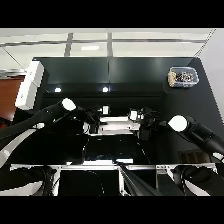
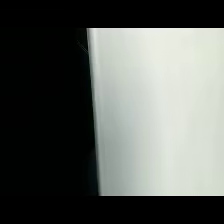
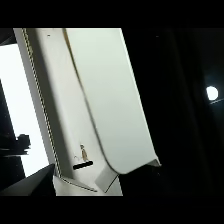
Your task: Fold the box and place the chain.
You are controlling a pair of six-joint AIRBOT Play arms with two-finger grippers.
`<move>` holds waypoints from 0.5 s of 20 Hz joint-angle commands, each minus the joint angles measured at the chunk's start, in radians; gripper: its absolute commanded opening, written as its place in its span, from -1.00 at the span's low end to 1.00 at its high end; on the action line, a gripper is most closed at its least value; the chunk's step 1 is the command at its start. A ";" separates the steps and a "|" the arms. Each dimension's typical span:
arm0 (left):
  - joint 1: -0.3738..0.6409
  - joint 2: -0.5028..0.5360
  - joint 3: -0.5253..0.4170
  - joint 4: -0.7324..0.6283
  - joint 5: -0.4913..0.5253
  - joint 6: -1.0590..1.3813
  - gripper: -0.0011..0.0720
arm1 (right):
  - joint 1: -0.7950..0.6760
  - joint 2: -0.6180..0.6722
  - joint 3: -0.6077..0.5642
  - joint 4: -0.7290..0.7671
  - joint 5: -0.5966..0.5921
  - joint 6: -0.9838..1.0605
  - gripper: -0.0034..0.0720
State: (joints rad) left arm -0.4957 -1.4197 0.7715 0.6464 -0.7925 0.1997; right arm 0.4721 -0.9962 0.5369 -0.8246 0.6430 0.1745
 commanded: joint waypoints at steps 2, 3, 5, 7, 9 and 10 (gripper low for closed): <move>0.000 0.000 0.001 0.000 0.003 0.000 -0.89 | -0.011 -0.038 0.001 0.115 0.055 -0.130 0.95; 0.000 0.000 0.001 0.000 0.003 0.000 -0.89 | -0.019 -0.068 0.001 0.145 0.059 -0.209 0.95; 0.000 0.000 0.001 0.000 0.003 0.000 -0.89 | -0.045 -0.127 0.001 0.240 0.090 -0.393 0.95; 0.000 0.000 0.001 0.000 0.003 0.000 -0.89 | -0.060 -0.166 0.001 0.244 0.108 -0.420 0.95; 0.000 -0.001 0.001 0.000 0.003 0.000 -0.89 | -0.061 -0.190 0.001 0.249 0.110 -0.440 0.95; 0.000 -0.001 0.001 0.000 0.003 0.000 -0.89 | -0.060 -0.197 0.001 0.249 0.110 -0.449 0.95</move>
State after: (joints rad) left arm -0.4957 -1.4197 0.7715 0.6464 -0.7918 0.2001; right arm 0.4198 -1.1557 0.5377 -0.6083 0.7315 -0.1940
